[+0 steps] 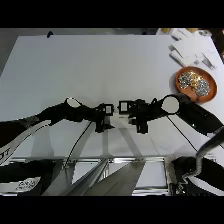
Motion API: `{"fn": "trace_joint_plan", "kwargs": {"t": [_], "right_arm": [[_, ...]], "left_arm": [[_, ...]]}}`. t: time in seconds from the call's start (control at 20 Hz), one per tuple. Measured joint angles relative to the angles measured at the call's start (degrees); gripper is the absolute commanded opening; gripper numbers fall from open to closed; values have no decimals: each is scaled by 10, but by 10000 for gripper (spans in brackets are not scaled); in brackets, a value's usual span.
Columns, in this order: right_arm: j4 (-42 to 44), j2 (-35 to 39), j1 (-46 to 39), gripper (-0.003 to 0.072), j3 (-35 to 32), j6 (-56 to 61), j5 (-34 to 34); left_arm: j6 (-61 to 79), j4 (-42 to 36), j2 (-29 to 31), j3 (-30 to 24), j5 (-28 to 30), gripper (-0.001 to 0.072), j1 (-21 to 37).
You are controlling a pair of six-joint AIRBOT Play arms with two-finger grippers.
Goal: Fold the box and place the chain.
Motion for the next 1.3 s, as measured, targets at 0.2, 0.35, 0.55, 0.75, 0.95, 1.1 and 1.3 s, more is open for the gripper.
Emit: {"fn": "trace_joint_plan", "kwargs": {"t": [0.2,0.35,0.55,0.75,0.95,1.1,1.3], "right_arm": [[-5,0,0,110,0,17,-4],[-7,0,0,110,0,26,-6],[-9,5,0,110,0,32,-11],[-12,14,0,111,0,34,-27],[-5,15,0,123,-3,34,-36],[9,15,0,126,-11,33,-43],[35,15,0,205,-31,32,-50]], "left_arm": [[0,0,0,0,0,111,0],[0,0,0,0,0,111,0],[-1,-1,0,0,1,111,0],[0,-1,0,0,1,111,0],[0,0,0,0,0,111,0],[0,0,0,0,0,111,0],[1,1,0,0,0,111,0]]}}
